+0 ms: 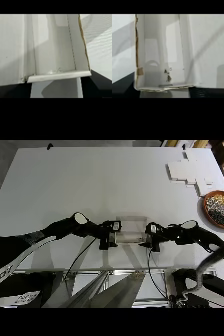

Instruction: Fold the box and place the chain.

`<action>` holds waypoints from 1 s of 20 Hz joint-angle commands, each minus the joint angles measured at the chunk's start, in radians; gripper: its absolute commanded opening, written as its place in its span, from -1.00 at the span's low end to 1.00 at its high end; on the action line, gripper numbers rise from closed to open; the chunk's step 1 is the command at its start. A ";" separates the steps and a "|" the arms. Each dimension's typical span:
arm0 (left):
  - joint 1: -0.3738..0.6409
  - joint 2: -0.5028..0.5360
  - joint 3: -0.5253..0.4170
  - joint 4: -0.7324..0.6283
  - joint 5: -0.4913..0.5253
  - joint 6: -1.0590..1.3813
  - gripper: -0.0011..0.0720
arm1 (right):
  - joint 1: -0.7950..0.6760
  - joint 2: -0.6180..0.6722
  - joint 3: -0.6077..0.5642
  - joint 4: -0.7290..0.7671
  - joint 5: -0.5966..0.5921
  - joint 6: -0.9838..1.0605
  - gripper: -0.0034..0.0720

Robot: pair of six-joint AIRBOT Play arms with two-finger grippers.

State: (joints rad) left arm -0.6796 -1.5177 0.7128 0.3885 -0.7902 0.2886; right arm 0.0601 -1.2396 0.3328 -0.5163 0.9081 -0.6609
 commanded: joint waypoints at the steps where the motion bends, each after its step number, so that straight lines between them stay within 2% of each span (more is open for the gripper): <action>1: 0.000 0.000 0.000 0.001 0.001 -0.001 -0.18 | 0.000 0.003 0.000 -0.026 -0.034 0.103 0.92; 6: 0.000 0.000 0.000 0.001 0.001 -0.001 -0.18 | 0.000 0.108 0.000 -0.085 -0.052 0.219 0.92; 9: 0.000 0.000 0.000 0.001 0.001 -0.001 -0.18 | 0.000 0.206 0.000 -0.269 -0.039 0.372 0.92; 13: 0.000 0.000 0.000 0.001 0.001 -0.001 -0.18 | 0.000 0.340 0.000 -0.496 0.051 0.576 0.91; 20: 0.001 0.000 0.000 0.001 0.001 -0.001 -0.18 | 0.000 0.539 0.000 -0.596 0.166 0.760 0.90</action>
State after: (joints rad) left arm -0.6800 -1.5177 0.7128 0.3916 -0.7921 0.2890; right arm 0.0597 -0.7792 0.3317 -1.0527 1.0237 -0.0017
